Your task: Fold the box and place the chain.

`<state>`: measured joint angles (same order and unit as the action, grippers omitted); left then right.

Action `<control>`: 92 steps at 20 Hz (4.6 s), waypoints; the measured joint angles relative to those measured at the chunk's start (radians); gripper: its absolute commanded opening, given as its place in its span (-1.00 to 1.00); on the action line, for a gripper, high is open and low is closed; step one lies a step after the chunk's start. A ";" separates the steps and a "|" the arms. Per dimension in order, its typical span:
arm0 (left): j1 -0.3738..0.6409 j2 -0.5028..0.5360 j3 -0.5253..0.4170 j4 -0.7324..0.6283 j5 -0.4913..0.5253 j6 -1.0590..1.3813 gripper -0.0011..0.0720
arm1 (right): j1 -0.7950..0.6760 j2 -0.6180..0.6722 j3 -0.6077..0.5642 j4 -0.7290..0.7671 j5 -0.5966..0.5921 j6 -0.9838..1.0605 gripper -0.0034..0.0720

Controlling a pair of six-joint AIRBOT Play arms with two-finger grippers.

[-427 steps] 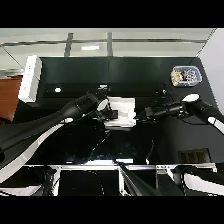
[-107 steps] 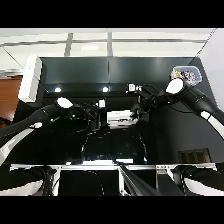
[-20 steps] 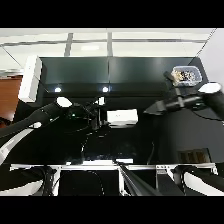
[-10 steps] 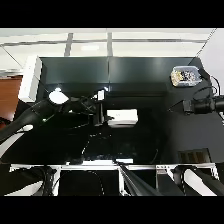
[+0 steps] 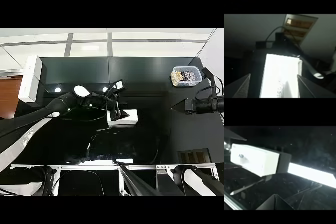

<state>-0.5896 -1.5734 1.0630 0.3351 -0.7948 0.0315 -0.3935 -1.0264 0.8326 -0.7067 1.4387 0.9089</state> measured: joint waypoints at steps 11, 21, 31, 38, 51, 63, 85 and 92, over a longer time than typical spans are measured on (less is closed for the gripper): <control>-0.016 -0.027 0.017 0.126 -0.068 -0.063 0.98 | 0.000 0.000 0.000 -0.001 -0.011 0.000 -0.88; -0.019 -0.027 0.017 0.166 -0.080 -0.064 0.97 | 0.000 0.000 0.000 -0.001 -0.011 0.000 -0.88; -0.040 -0.030 0.026 0.223 -0.075 -0.070 0.97 | 0.000 0.000 0.000 -0.001 -0.011 0.000 -0.88; -0.108 -0.114 0.132 0.358 -0.080 -0.246 0.97 | 0.000 0.000 0.000 -0.001 -0.011 0.000 -0.88; -0.117 -0.085 0.273 0.761 -0.116 -0.739 -0.33 | -0.001 0.000 0.000 -0.002 -0.011 0.000 -0.88; 0.488 0.433 -0.205 1.049 -0.301 -1.263 -0.33 | -0.001 0.000 0.000 -0.002 -0.010 0.000 -0.88; 1.153 0.310 -0.183 1.009 -0.025 -1.087 -0.33 | -0.001 0.000 0.000 -0.002 -0.033 0.071 -0.88; 1.083 0.208 -0.064 1.006 -0.017 -1.087 0.98 | -0.001 0.000 0.000 -0.002 -0.037 0.107 -0.88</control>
<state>0.4934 -1.3651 0.9989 1.3407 -0.8116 -1.0554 -0.3943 -1.0264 0.8326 -0.7086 1.4021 1.0157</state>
